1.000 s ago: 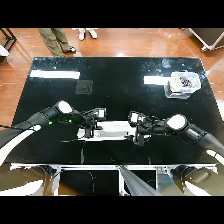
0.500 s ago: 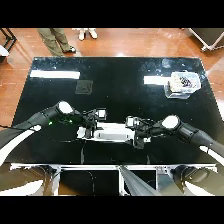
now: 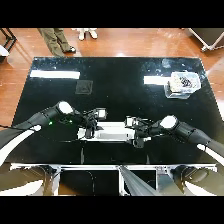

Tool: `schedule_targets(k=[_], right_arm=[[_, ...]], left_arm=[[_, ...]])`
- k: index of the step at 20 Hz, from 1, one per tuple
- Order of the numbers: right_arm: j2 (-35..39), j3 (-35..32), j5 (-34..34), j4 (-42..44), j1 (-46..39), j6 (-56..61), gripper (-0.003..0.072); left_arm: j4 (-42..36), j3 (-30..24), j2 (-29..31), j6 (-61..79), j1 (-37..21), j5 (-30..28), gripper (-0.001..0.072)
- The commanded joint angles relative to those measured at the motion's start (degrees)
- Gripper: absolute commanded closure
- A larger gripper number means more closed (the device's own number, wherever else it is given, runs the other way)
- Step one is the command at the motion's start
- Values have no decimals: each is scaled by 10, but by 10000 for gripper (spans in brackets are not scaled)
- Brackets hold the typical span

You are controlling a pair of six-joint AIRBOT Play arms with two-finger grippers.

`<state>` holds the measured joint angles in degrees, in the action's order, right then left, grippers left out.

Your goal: Fold the box and place the chain.

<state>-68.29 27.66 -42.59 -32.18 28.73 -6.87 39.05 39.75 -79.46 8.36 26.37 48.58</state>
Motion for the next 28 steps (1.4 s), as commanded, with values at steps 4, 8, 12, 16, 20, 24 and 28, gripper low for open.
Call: schedule_targets(k=[4, 8, 12, 16, 20, 24, 28], right_arm=[[-8, 1, 4, 0, 0, -7, -9], [-8, 1, 5, 0, 0, -7, -8], [-8, 1, 5, 0, 0, -7, -8], [-8, 1, 8, 0, 0, -7, -8], [-8, 1, 9, 0, 0, -7, -8], [-8, 1, 8, -1, 0, -7, -8], [-8, 1, 8, 0, 0, -6, -8]], left_arm=[[11, 0, -1, -5, 7, -2, 689], [31, 0, -3, -13, 20, -7, 689], [29, 0, -3, -26, 20, -20, 689], [29, 0, -3, -26, 20, -20, 689], [29, 0, -3, -26, 20, -20, 689], [29, 0, -3, -26, 20, -20, 689], [29, 0, -3, -26, 20, -20, 689]])
